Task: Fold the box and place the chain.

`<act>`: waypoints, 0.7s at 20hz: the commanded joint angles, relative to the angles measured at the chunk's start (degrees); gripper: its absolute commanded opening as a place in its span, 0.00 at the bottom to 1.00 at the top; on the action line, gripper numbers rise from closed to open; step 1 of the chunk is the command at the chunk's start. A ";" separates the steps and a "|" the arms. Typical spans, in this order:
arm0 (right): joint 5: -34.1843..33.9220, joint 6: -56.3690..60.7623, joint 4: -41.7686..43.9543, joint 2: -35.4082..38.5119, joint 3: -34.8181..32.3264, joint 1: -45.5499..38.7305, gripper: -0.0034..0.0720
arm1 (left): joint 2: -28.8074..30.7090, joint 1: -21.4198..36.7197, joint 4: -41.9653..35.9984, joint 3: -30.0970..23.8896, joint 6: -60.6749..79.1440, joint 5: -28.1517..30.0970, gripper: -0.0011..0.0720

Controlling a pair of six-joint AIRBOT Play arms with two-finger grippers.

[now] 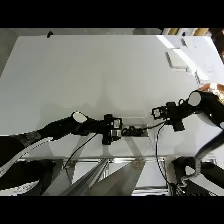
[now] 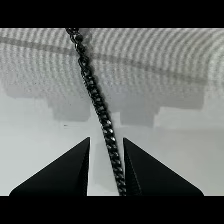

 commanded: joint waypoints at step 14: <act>4.33 0.07 2.89 2.49 -0.02 -0.02 0.07 | 0.02 0.02 0.02 0.02 0.00 0.02 0.39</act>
